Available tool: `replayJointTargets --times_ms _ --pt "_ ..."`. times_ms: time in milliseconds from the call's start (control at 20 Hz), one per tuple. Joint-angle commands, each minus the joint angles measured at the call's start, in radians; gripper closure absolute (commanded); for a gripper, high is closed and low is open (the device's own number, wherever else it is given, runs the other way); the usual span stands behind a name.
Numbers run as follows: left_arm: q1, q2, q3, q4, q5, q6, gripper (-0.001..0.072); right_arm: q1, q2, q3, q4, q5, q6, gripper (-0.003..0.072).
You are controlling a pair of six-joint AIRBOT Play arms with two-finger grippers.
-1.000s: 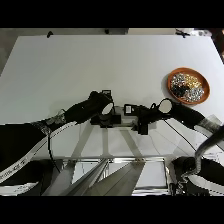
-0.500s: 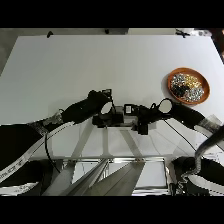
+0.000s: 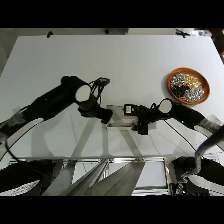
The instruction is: Fold the box and place the chain.
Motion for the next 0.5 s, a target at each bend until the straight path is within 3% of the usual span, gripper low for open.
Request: replayJointTargets --times_ms 0,100,200,350,450 --pt "0.029 0.132 -0.068 0.003 0.024 0.824 0.001 0.0 0.001 0.0 0.0 0.0 -0.001 0.0277" --pt "0.046 0.213 -0.192 -0.063 0.215 1.124 0.0009 0.0 0.001 0.0 0.0 0.0 -0.001 0.0277" --pt "0.115 0.248 -0.329 -0.257 0.355 1.431 0.0006 0.0 0.001 0.0 0.0 0.0 -0.001 0.0277" --pt "0.262 0.212 -0.439 -0.502 0.346 1.715 0.0005 0.0 0.001 0.0 0.0 0.0 -0.001 0.0277" --pt "0.33 0.16 -0.444 -0.533 0.32 1.795 0.0 0.0 0.001 0.0 0.0 0.0 -0.001 0.0277"
